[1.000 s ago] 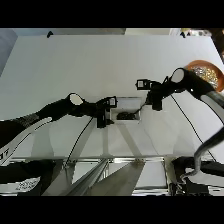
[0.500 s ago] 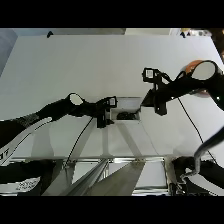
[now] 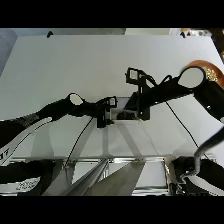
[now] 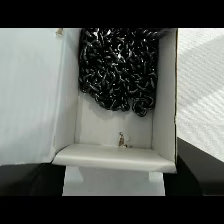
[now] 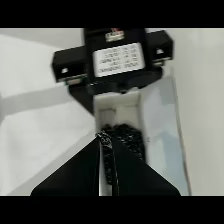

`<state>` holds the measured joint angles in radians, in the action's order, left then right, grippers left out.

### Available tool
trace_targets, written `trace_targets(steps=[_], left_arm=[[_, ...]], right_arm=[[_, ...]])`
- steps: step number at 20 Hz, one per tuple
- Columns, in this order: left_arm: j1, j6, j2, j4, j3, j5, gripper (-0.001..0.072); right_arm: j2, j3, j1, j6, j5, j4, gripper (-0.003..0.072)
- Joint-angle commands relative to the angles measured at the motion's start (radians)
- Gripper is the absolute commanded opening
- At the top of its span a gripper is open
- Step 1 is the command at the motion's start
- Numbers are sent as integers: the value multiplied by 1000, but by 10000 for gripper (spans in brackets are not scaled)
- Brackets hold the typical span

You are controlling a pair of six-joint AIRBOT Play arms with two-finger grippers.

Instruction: Fold the box and place the chain.

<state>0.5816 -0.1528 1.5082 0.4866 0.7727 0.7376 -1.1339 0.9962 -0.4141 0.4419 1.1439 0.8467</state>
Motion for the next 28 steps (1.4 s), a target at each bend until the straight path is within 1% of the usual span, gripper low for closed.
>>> trace_targets(steps=[1,3,6,7,8,10,13,15,17,20,21,22,23,27,28], left_arm=[[0,0,0,0,0,0,393],[0,0,0,0,0,0,393],[0,0,0,0,0,0,393],[0,0,0,0,0,0,393],[0,0,0,0,0,0,393],[0,0,0,0,0,0,393],[0,0,0,0,0,0,393],[0,0,0,0,0,0,393],[0,0,0,0,0,0,393],[0,0,0,0,0,0,393],[0,0,0,0,0,0,393],[0,0,0,0,0,0,393],[0,0,0,0,0,0,393],[0,0,0,0,0,0,393],[0,0,0,0,0,0,393]], right_arm=[[-13,1,-20,137,-113,56,34],[-26,1,-20,157,-113,53,212],[-37,2,-20,156,-133,38,230],[-36,9,-20,156,-150,36,227],[-36,24,-20,156,-169,45,205],[-36,42,-20,156,-220,69,18],[-47,42,-20,177,-315,130,18],[-71,41,-20,208,-342,183,18],[-109,41,-20,213,-308,220,17],[-180,41,-20,201,-142,222,20],[-191,41,-20,188,-87,222,38],[-192,42,-20,156,-37,222,123],[-190,42,-20,128,-2,218,190],[-190,42,-20,66,94,191,201],[-190,42,-20,45,114,171,213]])
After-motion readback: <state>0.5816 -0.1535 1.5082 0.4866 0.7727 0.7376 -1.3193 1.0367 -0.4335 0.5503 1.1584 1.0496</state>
